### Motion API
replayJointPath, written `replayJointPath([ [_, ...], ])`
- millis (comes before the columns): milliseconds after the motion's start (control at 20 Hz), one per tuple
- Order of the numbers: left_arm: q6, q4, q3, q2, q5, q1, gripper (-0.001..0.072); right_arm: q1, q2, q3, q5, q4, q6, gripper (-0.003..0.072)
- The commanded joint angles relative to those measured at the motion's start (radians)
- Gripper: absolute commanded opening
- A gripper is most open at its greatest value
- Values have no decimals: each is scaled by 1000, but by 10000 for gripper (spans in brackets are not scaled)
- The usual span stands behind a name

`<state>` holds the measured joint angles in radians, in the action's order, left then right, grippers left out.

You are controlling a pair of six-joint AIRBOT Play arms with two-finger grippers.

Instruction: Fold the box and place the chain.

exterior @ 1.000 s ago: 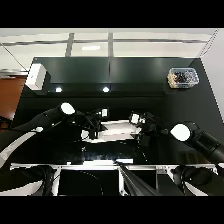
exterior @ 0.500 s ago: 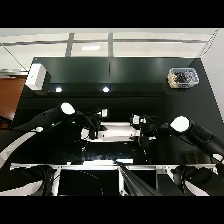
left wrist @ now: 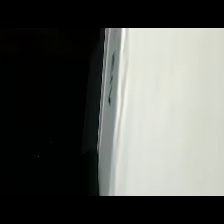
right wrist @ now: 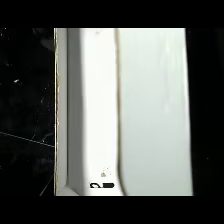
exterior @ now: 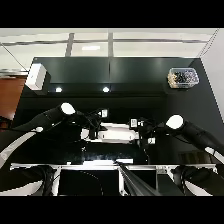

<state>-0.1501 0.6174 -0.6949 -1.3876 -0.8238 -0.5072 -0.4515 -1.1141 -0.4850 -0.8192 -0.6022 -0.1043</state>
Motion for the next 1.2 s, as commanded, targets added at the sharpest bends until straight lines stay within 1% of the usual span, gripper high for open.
replayJointPath([
  [0, 1, 0, 1, -1, 1, 0, 23, 1, -49, 1, 19, 0, -71, 592],
  [150, 1, 0, 1, -1, 1, 0, 23, 1, -52, 1, 60, 0, -72, 592],
  [800, 1, 0, 1, -1, 1, 0, 23, 3, -63, 1, 61, -31, -58, 592],
  [1150, 1, 0, 1, -1, 1, 0, 23, 1, -63, 36, 70, -36, -42, 592],
])
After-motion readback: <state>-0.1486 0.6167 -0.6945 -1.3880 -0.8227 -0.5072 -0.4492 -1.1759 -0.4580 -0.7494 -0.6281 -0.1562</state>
